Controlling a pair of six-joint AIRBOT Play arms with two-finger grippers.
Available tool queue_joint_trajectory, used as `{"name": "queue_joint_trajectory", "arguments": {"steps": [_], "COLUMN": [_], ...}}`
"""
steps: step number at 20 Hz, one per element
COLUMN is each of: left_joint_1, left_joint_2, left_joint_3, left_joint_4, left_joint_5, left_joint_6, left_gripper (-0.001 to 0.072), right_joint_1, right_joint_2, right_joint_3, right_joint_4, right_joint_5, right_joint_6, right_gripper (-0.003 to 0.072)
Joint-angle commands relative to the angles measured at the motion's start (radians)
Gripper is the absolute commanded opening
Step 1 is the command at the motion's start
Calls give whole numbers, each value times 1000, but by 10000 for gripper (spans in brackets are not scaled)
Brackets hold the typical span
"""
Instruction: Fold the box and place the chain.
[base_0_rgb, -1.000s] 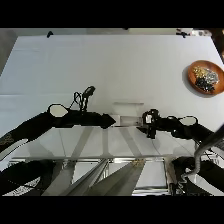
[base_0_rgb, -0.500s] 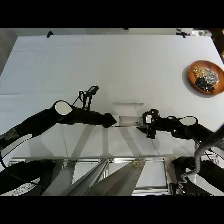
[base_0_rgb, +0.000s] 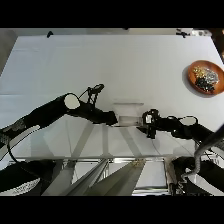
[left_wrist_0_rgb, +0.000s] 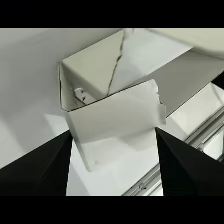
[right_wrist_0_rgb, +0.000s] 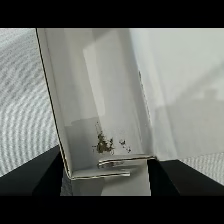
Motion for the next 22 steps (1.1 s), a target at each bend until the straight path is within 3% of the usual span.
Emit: {"name": "queue_joint_trajectory", "arguments": {"steps": [1, 14, 16, 22], "left_joint_1": [-19, -55, -58, -67], "left_joint_2": [-34, -80, -85, -89], "left_joint_3": [68, 97, 113, 145], "left_joint_4": [66, 83, 84, 90], "left_joint_5": [-41, -50, -50, -57], "left_joint_6": [-79, -214, -229, -249], "left_gripper": [564, 555, 455, 455], "right_joint_1": [0, 0, 0, 0], "right_joint_2": [0, 0, 0, 0], "right_joint_3": [0, 0, 0, 0], "right_joint_4": [0, 0, 0, 0], "right_joint_5": [0, 0, 0, 0], "right_joint_6": [0, 0, 0, 0], "right_gripper": [403, 403, 403, 403]}}
